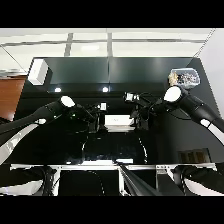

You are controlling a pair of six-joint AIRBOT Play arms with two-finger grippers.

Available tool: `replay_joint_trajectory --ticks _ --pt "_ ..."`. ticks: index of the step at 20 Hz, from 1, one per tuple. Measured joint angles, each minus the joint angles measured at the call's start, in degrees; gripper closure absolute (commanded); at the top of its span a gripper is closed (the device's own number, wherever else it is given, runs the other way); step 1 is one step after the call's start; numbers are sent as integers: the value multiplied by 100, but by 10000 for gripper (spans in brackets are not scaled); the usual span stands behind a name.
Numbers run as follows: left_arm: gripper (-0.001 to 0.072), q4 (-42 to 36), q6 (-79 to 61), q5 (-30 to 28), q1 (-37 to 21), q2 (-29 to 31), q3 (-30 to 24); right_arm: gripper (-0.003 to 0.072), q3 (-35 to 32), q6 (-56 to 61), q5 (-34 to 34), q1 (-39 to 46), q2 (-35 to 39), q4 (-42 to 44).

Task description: Fold the box and place the chain.

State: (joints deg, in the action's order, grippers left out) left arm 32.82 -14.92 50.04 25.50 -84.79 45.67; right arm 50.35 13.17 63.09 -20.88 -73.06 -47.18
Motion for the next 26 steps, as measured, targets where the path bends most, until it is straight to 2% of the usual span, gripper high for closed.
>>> replay_joint_trajectory --ticks 10,16,17,18,20,22,26 --pt "243 -2 4 0 0 0 0 290 -4 48 -57 -2 -35 2" --pt "243 -2 4 0 0 0 0 294 66 745 37 101 341 15" --pt "244 -2 4 -2 0 0 0 452 70 938 118 144 422 17" --pt "244 -2 4 -2 0 0 0 669 70 1235 238 212 483 17" --pt "244 -2 4 -2 0 0 0 673 0 1952 503 387 560 50" --pt "244 -2 4 -2 2 0 0 673 -223 2472 686 542 597 442" --pt "243 -4 2 -2 0 0 0 672 -743 2949 632 669 448 2092"
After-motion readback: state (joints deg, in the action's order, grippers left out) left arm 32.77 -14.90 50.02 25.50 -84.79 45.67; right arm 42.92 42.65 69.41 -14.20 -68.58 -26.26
